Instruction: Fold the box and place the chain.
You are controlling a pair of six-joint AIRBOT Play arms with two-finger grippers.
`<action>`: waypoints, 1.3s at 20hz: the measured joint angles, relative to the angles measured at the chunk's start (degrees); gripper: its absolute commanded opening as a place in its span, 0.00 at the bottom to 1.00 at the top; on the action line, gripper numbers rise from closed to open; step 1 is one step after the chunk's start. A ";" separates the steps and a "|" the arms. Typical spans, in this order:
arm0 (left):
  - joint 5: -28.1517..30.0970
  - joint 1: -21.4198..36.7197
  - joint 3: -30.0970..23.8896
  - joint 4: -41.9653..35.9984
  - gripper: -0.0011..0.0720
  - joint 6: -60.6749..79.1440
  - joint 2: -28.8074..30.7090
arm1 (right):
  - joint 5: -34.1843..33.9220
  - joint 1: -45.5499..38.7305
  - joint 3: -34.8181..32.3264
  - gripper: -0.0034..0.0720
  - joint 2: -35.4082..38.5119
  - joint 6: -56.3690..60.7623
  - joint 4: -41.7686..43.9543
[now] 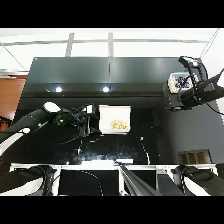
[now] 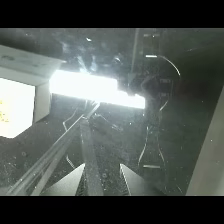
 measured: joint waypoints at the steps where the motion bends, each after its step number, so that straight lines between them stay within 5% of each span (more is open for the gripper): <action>1: 0.09 -0.26 0.11 -0.02 0.99 0.09 -0.13 | -0.35 0.00 0.00 0.41 0.00 0.00 0.00; 7: 1.31 -2.60 0.52 -0.63 0.96 0.48 -0.61 | -1.03 0.00 -0.02 0.41 0.00 -0.63 0.02; 8: 1.44 -2.80 0.55 -0.68 0.92 0.48 -0.66 | -1.03 0.00 -0.02 0.41 0.00 -0.70 0.02; 10: 1.73 -3.06 0.55 -0.81 0.60 0.48 -0.66 | -1.11 0.00 -0.02 0.41 0.00 -0.90 0.04; 12: 1.86 -3.21 0.55 -0.85 0.57 0.46 -0.66 | -1.68 0.00 -0.15 0.42 0.00 -1.64 0.33; 13: 1.90 -3.28 0.57 -0.85 0.57 0.46 -0.66 | -2.27 0.15 -0.46 0.79 -0.04 -2.12 0.76; 14: 1.95 -3.28 0.55 -0.85 0.57 0.46 -0.66 | -3.63 0.57 -0.90 1.00 -0.17 -3.04 1.38; 22: 2.19 -3.45 0.57 -0.83 0.57 0.28 -0.66 | -24.94 10.47 -2.32 0.99 -11.50 -15.39 6.75; 26: 2.21 -3.52 0.57 -0.66 0.58 0.28 -0.66 | -27.58 12.50 -2.27 0.99 -17.22 -31.61 15.52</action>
